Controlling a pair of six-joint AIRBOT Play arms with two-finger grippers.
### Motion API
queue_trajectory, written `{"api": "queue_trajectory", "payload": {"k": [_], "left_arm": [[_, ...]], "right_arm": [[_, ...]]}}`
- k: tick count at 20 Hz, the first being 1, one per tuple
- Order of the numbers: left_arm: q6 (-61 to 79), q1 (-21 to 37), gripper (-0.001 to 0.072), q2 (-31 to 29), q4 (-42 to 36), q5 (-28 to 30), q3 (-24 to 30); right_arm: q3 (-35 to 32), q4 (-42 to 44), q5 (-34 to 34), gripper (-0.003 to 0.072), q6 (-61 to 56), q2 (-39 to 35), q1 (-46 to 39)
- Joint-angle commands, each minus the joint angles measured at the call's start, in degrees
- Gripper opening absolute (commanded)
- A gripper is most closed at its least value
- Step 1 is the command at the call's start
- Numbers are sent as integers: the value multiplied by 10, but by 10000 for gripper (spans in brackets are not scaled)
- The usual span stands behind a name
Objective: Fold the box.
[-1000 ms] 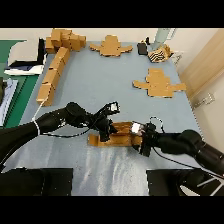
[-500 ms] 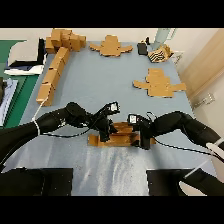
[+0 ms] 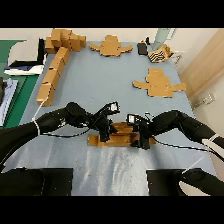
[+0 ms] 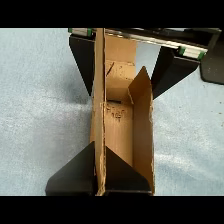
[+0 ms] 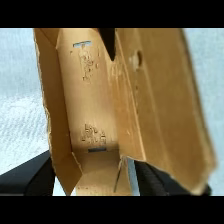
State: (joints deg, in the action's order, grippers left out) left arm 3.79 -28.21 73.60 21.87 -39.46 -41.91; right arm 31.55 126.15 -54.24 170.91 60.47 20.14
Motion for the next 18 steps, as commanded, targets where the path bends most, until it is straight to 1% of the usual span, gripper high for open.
{"api": "queue_trajectory", "payload": {"k": [1,5,7,14,15,16,18], "left_arm": [[0,0,15,0,0,0,0],[0,0,15,0,0,-1,0],[0,0,15,0,0,1,0],[0,0,15,0,0,0,0],[0,0,15,0,0,0,0],[0,0,15,0,0,0,0],[0,0,15,0,0,0,0]], "right_arm": [[0,-1,13,708,8,10,0],[0,1,17,704,11,27,9],[0,1,15,643,11,28,10],[-3,-2,14,639,11,30,10],[-3,-3,11,620,11,29,13],[-3,-4,7,577,11,27,20],[-5,-5,16,550,11,28,35]]}}
